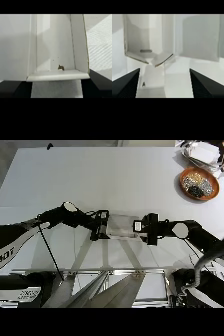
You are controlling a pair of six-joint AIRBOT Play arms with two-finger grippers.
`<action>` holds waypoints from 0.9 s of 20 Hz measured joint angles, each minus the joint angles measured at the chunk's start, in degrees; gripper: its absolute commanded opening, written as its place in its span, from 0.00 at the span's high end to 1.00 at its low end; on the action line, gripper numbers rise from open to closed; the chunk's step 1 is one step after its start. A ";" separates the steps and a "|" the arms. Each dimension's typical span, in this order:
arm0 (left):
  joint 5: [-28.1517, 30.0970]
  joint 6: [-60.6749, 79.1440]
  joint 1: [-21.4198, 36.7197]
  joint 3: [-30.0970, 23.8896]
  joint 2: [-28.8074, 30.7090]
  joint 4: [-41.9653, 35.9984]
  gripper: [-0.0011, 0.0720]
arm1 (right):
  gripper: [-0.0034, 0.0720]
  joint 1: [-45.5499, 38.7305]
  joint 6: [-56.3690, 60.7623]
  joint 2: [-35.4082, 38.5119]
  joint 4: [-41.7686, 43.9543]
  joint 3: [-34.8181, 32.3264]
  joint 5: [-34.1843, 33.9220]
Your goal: Fold the box and place the chain.
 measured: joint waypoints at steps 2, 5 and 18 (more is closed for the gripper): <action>0.04 -0.11 0.00 0.00 0.00 -0.07 0.52 | 0.06 -1.05 3.04 1.64 -2.54 0.00 2.73; 0.09 -0.15 0.00 0.00 0.00 -0.15 0.52 | 0.12 -2.21 6.27 5.68 -3.30 0.00 5.68; 0.24 -0.20 0.00 -0.02 0.00 -0.26 0.52 | 0.92 1.22 -0.92 0.22 43.95 0.00 -11.34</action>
